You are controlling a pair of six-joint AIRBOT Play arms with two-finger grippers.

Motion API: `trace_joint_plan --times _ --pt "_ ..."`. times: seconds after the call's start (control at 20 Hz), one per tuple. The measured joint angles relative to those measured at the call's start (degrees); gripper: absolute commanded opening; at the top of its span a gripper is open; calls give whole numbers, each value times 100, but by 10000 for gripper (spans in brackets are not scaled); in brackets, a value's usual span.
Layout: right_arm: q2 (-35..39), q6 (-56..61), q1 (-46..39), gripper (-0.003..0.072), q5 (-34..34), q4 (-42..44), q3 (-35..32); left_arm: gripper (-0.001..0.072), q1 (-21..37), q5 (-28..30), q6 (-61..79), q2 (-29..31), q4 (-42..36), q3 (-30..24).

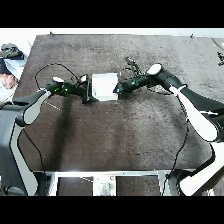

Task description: Fold the box and place the chain.

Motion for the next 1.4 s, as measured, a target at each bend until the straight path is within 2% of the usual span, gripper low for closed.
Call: trace_joint_plan --times 0.25,0.6,1.4 --pt "-199 638 284 504 7 -916 540 276 0 0 -2 0 0 0" --pt "-835 1554 549 495 601 -1867 1541 276 4 2 0 0 -2 0" --pt "-1014 2957 1040 496 726 -3615 2177 276 2 2 2 0 2 0"
